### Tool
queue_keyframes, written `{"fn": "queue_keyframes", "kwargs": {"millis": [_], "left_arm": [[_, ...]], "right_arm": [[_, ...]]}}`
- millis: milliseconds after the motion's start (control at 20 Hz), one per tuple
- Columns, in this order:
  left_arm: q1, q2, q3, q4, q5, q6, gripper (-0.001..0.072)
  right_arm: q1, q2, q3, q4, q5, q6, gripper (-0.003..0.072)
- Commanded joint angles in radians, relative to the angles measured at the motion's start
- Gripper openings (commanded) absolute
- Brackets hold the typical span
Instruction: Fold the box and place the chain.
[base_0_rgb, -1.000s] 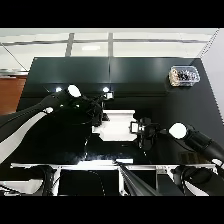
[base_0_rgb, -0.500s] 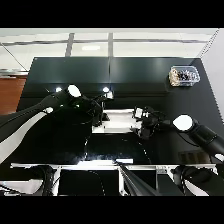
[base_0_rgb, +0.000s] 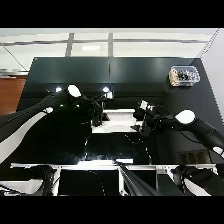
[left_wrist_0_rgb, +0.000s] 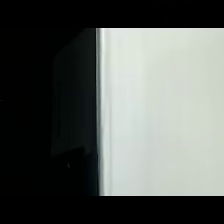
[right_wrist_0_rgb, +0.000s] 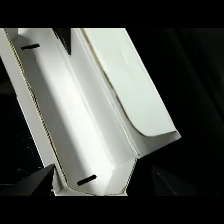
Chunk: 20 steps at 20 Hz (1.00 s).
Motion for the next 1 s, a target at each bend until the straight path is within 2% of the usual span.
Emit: {"fn": "queue_keyframes", "kwargs": {"millis": [0, 450, 600, 800, 950], "left_arm": [[0.001, 0.003, 0.000, 0.002, -0.001, 0.011, 0.0027], [-0.026, 0.024, -0.001, 0.005, 0.018, 0.076, 0.0023], [-0.022, 0.048, -0.021, 0.002, 0.077, 0.076, 0.0022], [-0.023, 0.072, -0.094, -0.006, 0.153, 0.084, 0.0023], [-0.023, 0.072, -0.096, -0.006, 0.181, 0.084, 0.0026]], "right_arm": [[-0.011, -0.026, 0.001, 0.110, 0.035, -0.140, 0.0669], [-0.011, -0.053, 0.000, 0.109, 0.085, -0.201, 0.0669], [-0.011, -0.057, -0.005, 0.101, 0.100, -0.202, 0.0669], [-0.010, -0.069, -0.005, 0.078, 0.090, -0.219, 0.0669], [-0.010, -0.099, -0.005, 0.078, 0.088, -0.232, 0.0669]]}}
